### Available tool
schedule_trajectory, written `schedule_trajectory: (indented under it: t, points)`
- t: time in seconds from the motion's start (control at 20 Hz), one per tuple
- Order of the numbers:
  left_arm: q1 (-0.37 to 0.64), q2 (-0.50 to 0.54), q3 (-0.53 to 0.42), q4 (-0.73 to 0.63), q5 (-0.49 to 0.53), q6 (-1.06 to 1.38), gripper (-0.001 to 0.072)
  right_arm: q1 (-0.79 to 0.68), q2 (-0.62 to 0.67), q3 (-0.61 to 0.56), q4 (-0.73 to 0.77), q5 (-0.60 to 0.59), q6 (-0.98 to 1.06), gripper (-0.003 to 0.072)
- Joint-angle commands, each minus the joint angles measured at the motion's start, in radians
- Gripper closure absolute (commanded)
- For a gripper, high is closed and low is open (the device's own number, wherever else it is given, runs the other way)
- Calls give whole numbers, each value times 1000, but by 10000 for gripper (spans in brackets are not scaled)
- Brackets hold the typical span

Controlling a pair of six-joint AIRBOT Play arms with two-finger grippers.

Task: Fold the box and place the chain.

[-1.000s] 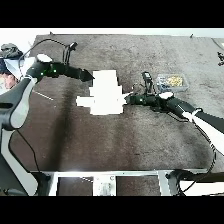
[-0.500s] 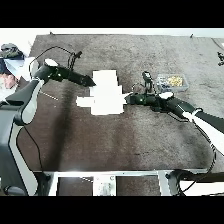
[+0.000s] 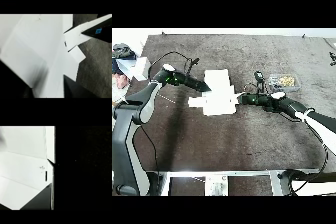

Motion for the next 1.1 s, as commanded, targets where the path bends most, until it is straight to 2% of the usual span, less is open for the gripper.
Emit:
schedule_trajectory:
  t: [0.0,0.1,0.15,0.25,0.3,0.35,0.4,0.45,0.55,0.75,0.85,0.95,1.05]
  points:
    - [-3,-4,0,-5,-21,6,366,0,0,0,-32,1,2,697]
    - [-3,-4,0,-5,-26,6,497,0,0,0,-36,0,4,697]
    - [-3,-4,0,-6,-26,6,498,0,0,0,-36,1,4,697]
    - [-3,-4,0,-5,-29,14,660,0,0,0,-37,1,4,696]
    - [-3,-4,1,-5,-30,19,697,0,0,0,-37,1,4,657]
    - [-3,-4,0,-6,-38,45,698,-4,1,0,-46,2,4,355]
    - [-3,-4,0,-5,-46,80,699,-14,5,0,-70,7,3,263]
    - [-3,-3,0,-6,-48,117,699,-34,16,0,-119,20,5,332]
    - [-3,-2,1,-10,-47,193,698,-109,53,0,-182,86,5,332]
    - [-3,-2,0,3,-43,352,698,-269,119,0,-194,213,28,332]
    - [-3,-2,0,4,-38,386,699,-299,121,0,-195,230,50,332]
    - [-3,-2,0,3,-103,572,701,-298,121,0,-197,229,53,332]
    - [-3,-1,0,2,-118,680,702,-288,121,0,-199,225,53,332]
